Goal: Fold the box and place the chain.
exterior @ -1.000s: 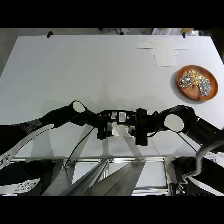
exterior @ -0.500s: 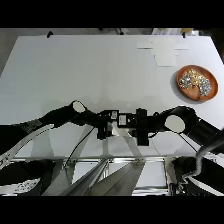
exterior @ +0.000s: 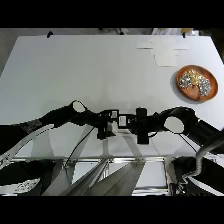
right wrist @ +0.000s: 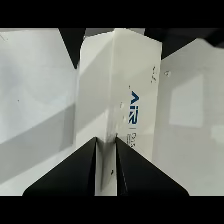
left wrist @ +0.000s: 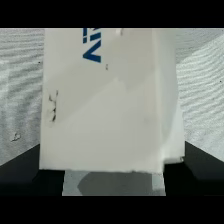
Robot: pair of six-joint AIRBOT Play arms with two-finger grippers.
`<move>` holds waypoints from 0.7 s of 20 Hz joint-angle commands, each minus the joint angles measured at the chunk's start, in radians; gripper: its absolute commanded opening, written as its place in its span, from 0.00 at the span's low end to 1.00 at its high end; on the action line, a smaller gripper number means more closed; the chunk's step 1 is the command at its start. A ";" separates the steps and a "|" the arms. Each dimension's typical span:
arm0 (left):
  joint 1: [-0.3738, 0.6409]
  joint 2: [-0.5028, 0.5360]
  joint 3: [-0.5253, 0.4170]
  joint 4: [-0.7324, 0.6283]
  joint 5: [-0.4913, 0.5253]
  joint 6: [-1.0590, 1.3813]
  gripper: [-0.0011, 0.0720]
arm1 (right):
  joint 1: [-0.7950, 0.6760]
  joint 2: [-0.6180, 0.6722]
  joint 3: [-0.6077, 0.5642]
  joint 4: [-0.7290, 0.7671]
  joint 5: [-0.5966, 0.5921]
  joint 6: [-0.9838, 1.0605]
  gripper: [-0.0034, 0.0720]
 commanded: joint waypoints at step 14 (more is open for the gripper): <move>0.001 0.001 0.000 0.003 0.000 0.003 0.25 | 0.000 0.001 -0.040 0.052 0.014 0.003 0.13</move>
